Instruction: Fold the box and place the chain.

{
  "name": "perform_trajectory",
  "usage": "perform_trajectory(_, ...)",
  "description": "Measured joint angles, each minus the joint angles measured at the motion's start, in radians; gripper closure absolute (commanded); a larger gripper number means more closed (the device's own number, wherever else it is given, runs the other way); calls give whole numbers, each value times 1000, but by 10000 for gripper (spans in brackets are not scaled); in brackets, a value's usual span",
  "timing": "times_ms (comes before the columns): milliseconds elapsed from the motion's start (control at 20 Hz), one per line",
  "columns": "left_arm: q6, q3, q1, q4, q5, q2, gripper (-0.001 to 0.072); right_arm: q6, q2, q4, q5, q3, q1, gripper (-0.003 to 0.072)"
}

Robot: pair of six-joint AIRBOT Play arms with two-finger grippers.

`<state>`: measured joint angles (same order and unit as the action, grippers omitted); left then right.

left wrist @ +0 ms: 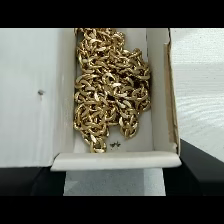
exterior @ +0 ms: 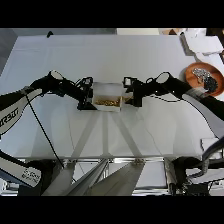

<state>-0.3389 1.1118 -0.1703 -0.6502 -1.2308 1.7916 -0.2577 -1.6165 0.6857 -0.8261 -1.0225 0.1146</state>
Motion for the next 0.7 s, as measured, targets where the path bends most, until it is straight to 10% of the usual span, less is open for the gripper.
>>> perform_trajectory(200, 0, 0, 0, 0, 0, 0, 436, -109, -12, -66, -15, 0, 5, 318)
perform_trajectory(350, 0, 0, 0, 0, 0, 0, 436, -138, -15, -72, -50, 0, 8, 674)
perform_trajectory(700, 0, 0, 0, 0, 0, 0, 436, 2, 12, 51, -106, 0, 8, 675)
